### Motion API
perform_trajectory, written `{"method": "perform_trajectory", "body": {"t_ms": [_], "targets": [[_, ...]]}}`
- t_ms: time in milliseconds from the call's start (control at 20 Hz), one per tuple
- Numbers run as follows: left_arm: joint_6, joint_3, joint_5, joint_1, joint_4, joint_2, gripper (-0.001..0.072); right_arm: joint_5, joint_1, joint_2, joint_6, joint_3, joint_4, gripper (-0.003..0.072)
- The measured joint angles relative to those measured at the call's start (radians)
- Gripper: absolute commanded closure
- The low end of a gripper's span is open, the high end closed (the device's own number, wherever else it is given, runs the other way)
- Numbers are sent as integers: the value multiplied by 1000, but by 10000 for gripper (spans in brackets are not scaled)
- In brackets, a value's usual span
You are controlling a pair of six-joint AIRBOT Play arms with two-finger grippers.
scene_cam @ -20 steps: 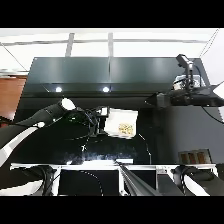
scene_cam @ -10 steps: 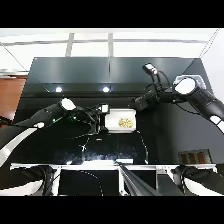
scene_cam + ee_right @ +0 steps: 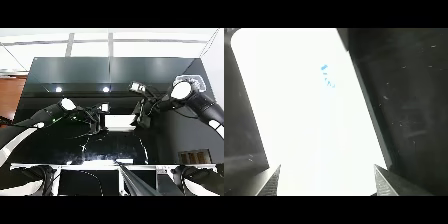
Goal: Fold the box and place the chain.
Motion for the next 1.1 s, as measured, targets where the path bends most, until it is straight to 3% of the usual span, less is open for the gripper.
{"method": "perform_trajectory", "body": {"t_ms": [550, 650, 750, 850, 1100], "targets": [[-2, 0, -5, 0, 0, 0, 374, -106, 70, 4, -224, -41, -11, 7], [-2, 0, -7, 0, 0, 0, 374, -118, 71, 4, -215, -42, -10, 255], [-2, 0, -7, 0, 0, 0, 374, -131, 71, 4, -182, -42, -7, 256], [-2, 0, -8, 0, 0, 0, 373, -137, 71, 4, -156, -42, -9, 441], [-2, 0, -8, 0, 0, 0, 374, -135, 72, 4, -109, -42, -10, 441]]}}
